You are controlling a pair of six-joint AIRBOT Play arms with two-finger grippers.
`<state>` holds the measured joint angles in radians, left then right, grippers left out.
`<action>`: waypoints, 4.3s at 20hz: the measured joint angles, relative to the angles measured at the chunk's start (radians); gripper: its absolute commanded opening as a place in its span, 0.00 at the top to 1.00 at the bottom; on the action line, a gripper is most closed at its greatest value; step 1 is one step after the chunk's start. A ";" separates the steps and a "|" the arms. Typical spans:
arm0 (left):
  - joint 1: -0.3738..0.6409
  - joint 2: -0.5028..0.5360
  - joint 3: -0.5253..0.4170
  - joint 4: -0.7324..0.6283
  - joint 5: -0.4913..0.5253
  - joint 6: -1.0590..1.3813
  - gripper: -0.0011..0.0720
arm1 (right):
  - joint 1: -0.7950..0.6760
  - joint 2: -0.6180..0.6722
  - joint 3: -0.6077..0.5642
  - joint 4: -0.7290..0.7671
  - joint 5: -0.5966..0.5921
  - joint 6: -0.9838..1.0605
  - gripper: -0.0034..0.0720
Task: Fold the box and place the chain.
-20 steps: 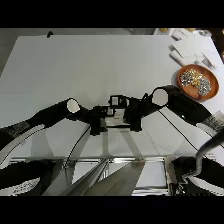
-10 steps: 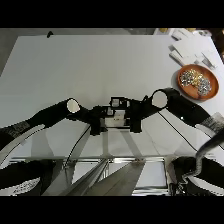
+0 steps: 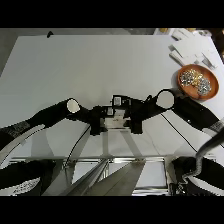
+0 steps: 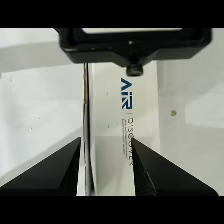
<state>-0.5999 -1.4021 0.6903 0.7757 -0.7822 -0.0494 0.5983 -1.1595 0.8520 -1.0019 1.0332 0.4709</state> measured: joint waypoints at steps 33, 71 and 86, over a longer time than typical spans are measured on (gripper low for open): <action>0.000 0.000 0.000 0.000 0.000 0.000 0.80 | 0.000 -0.055 -0.105 0.043 -0.047 0.011 0.93; 0.000 0.000 0.000 -0.001 -0.001 0.000 0.80 | -0.548 0.148 -0.106 -0.325 0.080 0.828 0.93; 0.005 0.047 -0.002 -0.001 -0.008 -0.007 0.80 | -0.548 0.148 -0.106 -0.327 0.081 0.831 0.93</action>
<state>-0.5953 -1.3556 0.6884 0.7750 -0.7906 -0.0563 0.0505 -1.0119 0.7456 -1.3293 1.1141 1.3018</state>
